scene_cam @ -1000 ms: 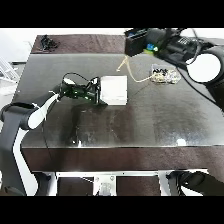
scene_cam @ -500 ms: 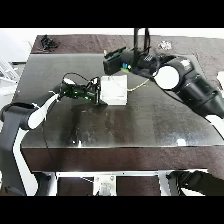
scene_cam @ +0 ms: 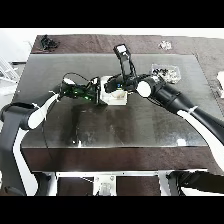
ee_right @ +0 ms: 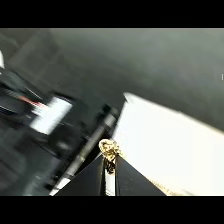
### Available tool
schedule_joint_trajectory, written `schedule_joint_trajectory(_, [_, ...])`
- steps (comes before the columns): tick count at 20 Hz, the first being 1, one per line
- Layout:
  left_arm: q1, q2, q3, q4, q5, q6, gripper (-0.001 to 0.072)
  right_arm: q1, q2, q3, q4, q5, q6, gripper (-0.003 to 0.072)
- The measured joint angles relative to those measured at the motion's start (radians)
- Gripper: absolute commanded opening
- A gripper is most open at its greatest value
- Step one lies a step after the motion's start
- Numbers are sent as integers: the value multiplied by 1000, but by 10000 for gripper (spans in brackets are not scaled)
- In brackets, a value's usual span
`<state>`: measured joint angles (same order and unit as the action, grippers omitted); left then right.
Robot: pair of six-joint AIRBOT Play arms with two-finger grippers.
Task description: Fold the box and place the chain.
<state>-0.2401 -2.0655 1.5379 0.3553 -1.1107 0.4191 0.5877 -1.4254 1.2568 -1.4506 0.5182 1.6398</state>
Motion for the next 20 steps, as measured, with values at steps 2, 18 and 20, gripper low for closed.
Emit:
schedule_joint_trajectory(2, [0, 0, 0, 0, 0, 0, 353, -10, -35, -7, -1, -3, 1, 8])
schedule_joint_trajectory(18, [0, 0, 0, 0, 0, 0, 352, -207, 35, -23, -35, 59, 6, 494])
schedule_joint_trajectory(20, [0, 0, 0, 0, 0, 0, 353, -289, 48, -41, -43, 56, 31, 496])
